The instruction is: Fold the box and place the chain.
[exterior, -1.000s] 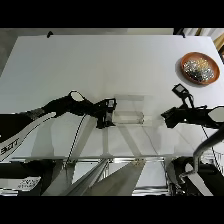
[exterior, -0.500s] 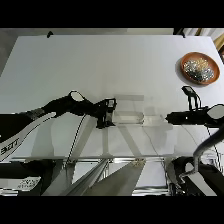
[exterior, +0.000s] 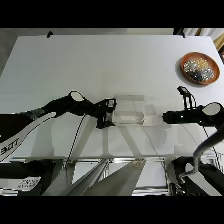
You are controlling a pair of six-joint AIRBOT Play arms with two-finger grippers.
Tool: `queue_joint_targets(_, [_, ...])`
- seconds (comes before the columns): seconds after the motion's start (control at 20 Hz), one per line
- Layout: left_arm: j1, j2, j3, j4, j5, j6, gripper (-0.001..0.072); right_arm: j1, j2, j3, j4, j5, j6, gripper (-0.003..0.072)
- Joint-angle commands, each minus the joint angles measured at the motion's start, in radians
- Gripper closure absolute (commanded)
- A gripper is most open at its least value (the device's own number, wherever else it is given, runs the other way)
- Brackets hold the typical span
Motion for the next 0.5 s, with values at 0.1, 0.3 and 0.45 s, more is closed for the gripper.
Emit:
queue_joint_targets(0.1, [0.0, 0.0, 0.0, 0.0, 0.0, 0.0, 0.0502, 0.13, -0.019, 0.0, 0.108, 0.007, -0.081, 0.0669])
queue_joint_targets(0.3, [0.0, 0.0, 0.0, 0.0, 0.0, 0.0, 0.0502, 0.177, -0.045, 0.0, 0.111, -0.041, -0.077, 0.067])
queue_joint_targets(0.45, [0.0, 0.0, 0.0, 0.0, 0.0, 0.0, 0.0502, 0.177, -0.068, 0.0, 0.099, -0.043, -0.076, 0.067])
